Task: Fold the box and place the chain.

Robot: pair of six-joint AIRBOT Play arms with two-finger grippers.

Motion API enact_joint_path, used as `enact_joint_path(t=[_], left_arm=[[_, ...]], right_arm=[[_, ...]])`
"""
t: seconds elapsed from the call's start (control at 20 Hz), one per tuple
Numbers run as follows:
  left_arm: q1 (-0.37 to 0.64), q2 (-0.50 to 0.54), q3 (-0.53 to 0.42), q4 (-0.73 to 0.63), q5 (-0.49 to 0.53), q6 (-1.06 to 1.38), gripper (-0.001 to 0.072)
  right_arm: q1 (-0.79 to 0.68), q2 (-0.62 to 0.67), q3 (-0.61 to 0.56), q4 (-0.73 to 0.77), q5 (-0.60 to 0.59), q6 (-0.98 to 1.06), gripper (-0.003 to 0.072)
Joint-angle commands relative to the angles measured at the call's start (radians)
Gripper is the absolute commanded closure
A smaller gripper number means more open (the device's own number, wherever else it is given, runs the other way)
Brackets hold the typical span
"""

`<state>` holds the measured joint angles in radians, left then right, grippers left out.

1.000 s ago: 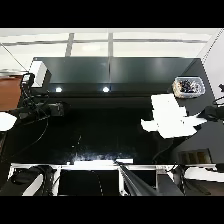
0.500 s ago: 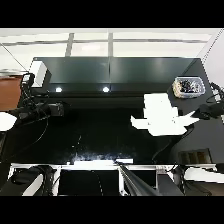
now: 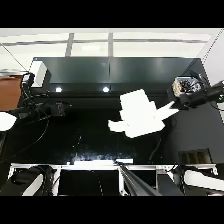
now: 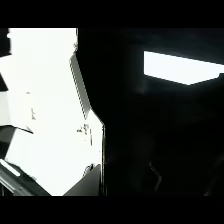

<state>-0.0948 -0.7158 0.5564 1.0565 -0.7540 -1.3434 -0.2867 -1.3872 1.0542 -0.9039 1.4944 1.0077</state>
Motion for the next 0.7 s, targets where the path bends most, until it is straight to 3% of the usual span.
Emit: enact_joint_path(t=[0.0, 0.3, 0.5, 0.65], left_arm=[[0.0, -0.011, 0.0, -0.034, -0.032, 0.0, 0.0013], [0.0, -0.126, 0.0, -0.177, -0.094, 0.032, 0.0013], [0.002, -0.181, 0.002, -0.267, -0.097, 0.101, 0.0014], [0.002, -0.238, 0.006, -0.356, -0.172, 0.195, 0.0013]], right_arm=[[0.171, 0.072, -0.031, 0.065, -0.112, 0.087, 0.0665], [0.454, 0.256, -0.232, 0.061, -0.435, 0.171, 0.0665], [0.538, 0.401, -0.405, 0.063, -0.54, 0.171, 0.0666], [0.592, 0.506, -0.516, 0.065, -0.618, 0.172, 0.0665]])
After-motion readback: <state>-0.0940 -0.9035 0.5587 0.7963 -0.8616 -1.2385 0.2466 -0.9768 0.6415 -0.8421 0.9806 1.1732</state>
